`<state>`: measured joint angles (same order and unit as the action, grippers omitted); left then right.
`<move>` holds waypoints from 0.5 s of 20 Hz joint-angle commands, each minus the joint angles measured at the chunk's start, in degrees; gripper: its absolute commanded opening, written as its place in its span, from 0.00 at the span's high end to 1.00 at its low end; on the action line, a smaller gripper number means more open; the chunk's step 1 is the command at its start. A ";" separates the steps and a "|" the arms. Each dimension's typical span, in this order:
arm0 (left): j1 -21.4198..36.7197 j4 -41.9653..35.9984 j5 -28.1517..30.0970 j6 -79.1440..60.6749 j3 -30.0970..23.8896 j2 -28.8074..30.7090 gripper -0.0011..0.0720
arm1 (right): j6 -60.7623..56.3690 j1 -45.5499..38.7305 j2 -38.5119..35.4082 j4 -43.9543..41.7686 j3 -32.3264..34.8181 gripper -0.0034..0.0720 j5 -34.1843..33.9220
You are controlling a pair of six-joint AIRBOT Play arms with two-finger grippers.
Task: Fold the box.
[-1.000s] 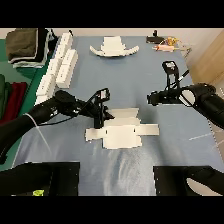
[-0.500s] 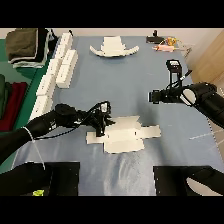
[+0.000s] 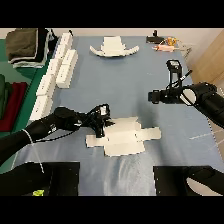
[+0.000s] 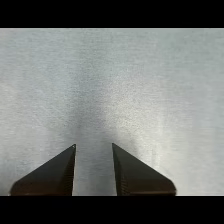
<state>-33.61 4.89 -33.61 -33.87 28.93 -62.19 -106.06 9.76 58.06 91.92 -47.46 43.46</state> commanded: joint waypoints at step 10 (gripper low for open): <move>-4.42 -23.93 5.44 -30.14 -5.84 1.81 0.97 | -0.68 0.00 -0.02 -2.86 -0.07 0.47 0.44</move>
<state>-37.12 -11.75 -29.41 -55.09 25.12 -60.47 -106.21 9.76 58.08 89.41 -47.46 43.59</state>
